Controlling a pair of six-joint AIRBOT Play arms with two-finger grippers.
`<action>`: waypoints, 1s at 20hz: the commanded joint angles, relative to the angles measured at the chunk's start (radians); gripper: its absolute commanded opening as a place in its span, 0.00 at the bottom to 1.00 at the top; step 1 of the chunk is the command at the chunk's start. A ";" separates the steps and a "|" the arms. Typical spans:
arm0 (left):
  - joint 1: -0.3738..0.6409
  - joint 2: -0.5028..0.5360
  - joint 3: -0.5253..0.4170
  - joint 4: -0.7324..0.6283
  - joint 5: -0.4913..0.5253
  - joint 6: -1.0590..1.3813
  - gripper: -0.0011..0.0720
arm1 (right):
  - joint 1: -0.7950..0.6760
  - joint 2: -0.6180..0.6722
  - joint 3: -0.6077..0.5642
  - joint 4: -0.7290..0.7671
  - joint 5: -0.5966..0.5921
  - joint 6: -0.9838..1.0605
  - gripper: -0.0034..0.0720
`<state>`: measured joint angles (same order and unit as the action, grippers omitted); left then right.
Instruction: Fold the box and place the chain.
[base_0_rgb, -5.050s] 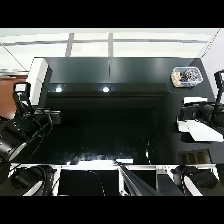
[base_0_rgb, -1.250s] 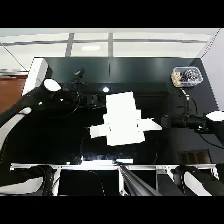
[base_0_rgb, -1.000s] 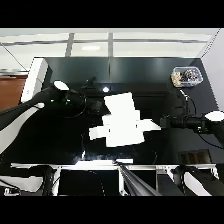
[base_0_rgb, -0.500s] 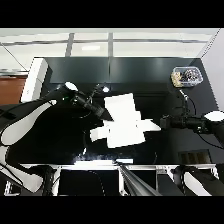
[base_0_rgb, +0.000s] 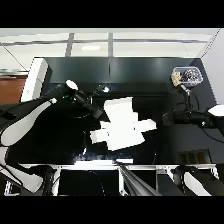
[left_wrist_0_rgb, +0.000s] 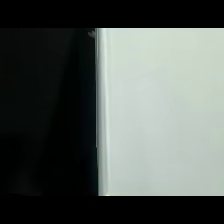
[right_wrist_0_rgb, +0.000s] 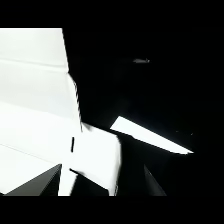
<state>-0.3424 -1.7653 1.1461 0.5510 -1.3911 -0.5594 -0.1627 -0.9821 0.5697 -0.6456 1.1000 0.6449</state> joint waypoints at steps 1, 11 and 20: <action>-0.024 0.061 -0.001 0.101 0.034 -0.021 0.04 | 0.000 0.001 0.126 -0.087 0.067 0.017 0.83; -0.170 0.261 -0.101 0.135 0.385 0.452 0.04 | 0.014 0.000 0.163 -0.019 0.014 0.005 0.83; -0.222 0.168 -0.101 0.186 0.498 0.505 0.05 | 0.246 -0.007 0.054 -0.179 -0.181 -0.289 0.83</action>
<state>-0.5583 -1.5826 1.0454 0.7052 -0.9218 -0.0719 0.0273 -0.9874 0.6563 -0.7624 0.9920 0.4149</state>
